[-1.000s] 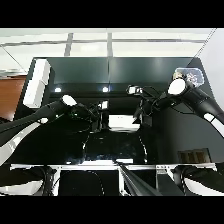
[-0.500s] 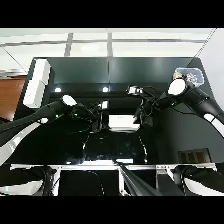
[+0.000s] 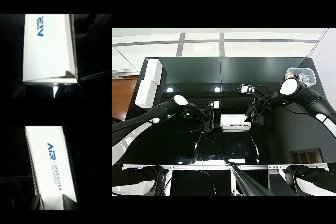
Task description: Fold the box and place the chain.
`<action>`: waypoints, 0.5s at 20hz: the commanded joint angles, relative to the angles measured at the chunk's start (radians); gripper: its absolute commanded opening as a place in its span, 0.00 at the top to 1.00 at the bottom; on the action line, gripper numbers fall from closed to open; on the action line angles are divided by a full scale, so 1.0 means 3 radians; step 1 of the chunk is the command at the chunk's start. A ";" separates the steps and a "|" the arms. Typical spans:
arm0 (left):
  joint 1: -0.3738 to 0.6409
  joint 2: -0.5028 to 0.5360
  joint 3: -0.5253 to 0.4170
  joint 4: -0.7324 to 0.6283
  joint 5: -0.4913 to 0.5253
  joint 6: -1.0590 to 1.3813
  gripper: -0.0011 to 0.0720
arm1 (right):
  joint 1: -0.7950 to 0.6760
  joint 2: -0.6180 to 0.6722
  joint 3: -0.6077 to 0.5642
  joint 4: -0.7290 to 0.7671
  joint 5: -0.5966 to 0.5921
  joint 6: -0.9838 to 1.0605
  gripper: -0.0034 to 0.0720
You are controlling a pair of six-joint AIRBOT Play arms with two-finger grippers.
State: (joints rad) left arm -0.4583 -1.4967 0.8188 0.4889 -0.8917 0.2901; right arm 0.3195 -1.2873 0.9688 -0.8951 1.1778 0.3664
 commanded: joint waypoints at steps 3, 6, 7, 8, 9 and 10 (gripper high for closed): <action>0.0001 -0.0001 0.0003 0.0003 -0.0005 0.0005 0.35 | 0.0001 0.0001 0.0003 0.0001 0.0092 -0.0014 0.78; 0.0001 -0.0001 0.0003 0.0003 -0.0005 0.0005 0.35 | 0.0001 0.0001 0.0003 -0.0013 0.0192 -0.0013 0.78; 0.0001 -0.0001 0.0003 0.0003 -0.0005 0.0005 0.35 | 0.0001 0.0001 0.0004 -0.0024 0.0197 -0.0013 0.78; 0.0001 -0.0001 0.0003 0.0003 -0.0005 0.0005 0.35 | 0.0001 0.0001 0.0003 -0.0051 0.0197 -0.0013 0.78; 0.0001 -0.0001 0.0003 0.0003 -0.0005 0.0005 0.35 | 0.0001 0.0001 0.0004 -0.0079 0.0197 -0.0013 0.76; 0.0001 -0.0001 0.0003 0.0003 -0.0005 0.0005 0.35 | 0.0001 0.0001 0.0003 -0.0090 0.0198 -0.0011 0.75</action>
State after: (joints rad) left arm -0.4587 -1.4967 0.8188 0.4911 -0.8978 0.2947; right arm 0.3195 -1.2865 0.9703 -0.9024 1.2209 0.3634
